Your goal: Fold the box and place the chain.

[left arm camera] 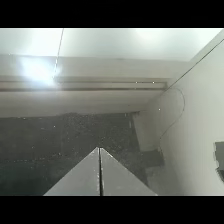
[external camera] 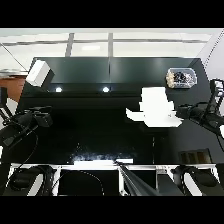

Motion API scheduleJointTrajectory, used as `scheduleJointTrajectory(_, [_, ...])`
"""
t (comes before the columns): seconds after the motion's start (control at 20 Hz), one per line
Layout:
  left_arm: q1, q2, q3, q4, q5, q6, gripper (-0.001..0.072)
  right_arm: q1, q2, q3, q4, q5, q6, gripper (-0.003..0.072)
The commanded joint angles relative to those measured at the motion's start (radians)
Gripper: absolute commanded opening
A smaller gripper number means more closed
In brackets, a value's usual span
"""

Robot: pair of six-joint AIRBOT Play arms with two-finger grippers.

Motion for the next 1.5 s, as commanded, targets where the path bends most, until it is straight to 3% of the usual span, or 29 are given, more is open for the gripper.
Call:
scheduleJointTrajectory(0.0, [0.001,0.001,-0.001,0.000,0.000,0.000,0.0031,0.000,0.001,0.000,0.000,0.000,0.000,0.0028])
scheduleJointTrajectory(0.45, [0.001,0.001,-0.001,0.000,0.002,0.000,0.0031,0.000,0.001,0.000,0.000,0.000,0.000,0.0029])
scheduleJointTrajectory(0.95, [0.001,0.001,-0.005,-0.011,0.333,0.008,0.0031,0.000,0.000,0.000,0.007,-0.011,0.002,0.0028])
scheduleJointTrajectory(1.1, [0.001,0.001,-0.005,-0.103,0.335,0.008,0.0031,0.000,0.000,0.000,0.008,-0.013,0.002,0.0028])
scheduleJointTrajectory(1.45, [0.001,0.001,-0.005,-0.103,0.336,0.008,0.0032,0.000,0.001,0.000,0.007,-0.002,0.002,0.0029])
